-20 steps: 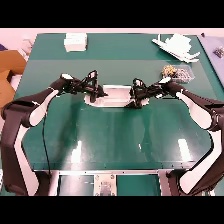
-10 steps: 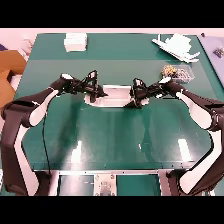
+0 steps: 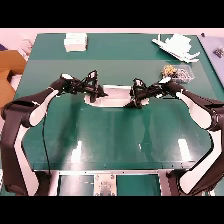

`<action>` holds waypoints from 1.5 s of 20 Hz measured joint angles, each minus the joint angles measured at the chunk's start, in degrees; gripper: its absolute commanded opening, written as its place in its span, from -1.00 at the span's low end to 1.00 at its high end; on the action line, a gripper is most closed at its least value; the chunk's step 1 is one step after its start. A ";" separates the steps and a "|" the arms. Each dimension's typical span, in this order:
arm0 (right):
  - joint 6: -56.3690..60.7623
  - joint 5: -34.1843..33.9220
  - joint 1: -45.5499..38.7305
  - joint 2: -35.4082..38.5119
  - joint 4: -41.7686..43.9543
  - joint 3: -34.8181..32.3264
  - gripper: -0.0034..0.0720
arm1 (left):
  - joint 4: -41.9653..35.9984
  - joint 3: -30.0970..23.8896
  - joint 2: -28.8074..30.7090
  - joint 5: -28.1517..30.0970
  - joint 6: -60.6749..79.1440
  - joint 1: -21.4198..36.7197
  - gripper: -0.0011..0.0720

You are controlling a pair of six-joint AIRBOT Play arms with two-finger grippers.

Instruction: Fold the box and place the chain.

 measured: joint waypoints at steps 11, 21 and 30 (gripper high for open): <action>-1.25 -1.73 1.40 0.00 -1.46 0.09 0.55 | 0.02 0.00 0.00 -0.02 0.00 0.07 -0.92; -1.42 -1.81 1.31 0.00 -1.51 0.09 0.55 | 0.00 0.00 0.00 0.02 0.00 0.07 -0.92; -1.31 -1.70 1.29 -0.02 -1.51 0.07 0.55 | 0.00 0.00 0.00 0.04 0.00 0.07 -0.92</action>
